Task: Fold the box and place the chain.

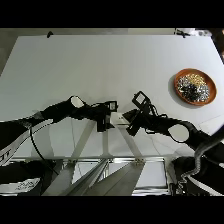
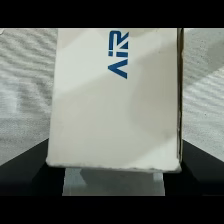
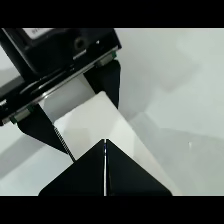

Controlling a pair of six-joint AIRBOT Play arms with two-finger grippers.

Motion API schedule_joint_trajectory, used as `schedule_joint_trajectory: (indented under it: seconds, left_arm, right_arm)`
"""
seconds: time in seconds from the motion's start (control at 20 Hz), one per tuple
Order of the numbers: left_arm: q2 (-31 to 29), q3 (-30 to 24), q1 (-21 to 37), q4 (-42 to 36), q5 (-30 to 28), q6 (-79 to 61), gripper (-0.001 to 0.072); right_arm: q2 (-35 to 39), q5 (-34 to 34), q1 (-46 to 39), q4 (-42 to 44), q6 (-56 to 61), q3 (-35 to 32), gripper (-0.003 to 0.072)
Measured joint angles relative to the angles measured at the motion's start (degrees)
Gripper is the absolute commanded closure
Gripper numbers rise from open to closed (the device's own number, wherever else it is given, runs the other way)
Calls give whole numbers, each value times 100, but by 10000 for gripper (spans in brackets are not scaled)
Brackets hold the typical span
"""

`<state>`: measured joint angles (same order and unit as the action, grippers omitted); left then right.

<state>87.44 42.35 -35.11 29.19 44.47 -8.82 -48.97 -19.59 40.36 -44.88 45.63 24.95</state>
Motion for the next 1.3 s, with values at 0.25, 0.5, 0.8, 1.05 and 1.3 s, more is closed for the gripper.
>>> schedule_joint_trajectory:
  seconds: [0.25, 0.5, 0.8, 1.05, 1.3]
  left_arm:
    - [2, 0, 0, 11, -2, -11, 317]
    - [2, 2, 0, 13, -4, -13, 317]
    - [0, 0, 0, -4, -4, -13, 651]
    - [-243, -15, 105, 186, 83, 170, 705]
    - [-1196, -4, 920, 1108, -140, 1665, 705]
  right_arm:
    - [669, -1091, -9, -1154, 1958, 31, 678]
    - [885, -3180, -11, -2507, 4513, 39, 678]
    - [929, -4291, -11, -2874, 5552, 39, 678]
    - [933, -4094, -11, -2898, 5954, 39, 678]
    - [933, -3974, -11, -2874, 6048, 39, 678]
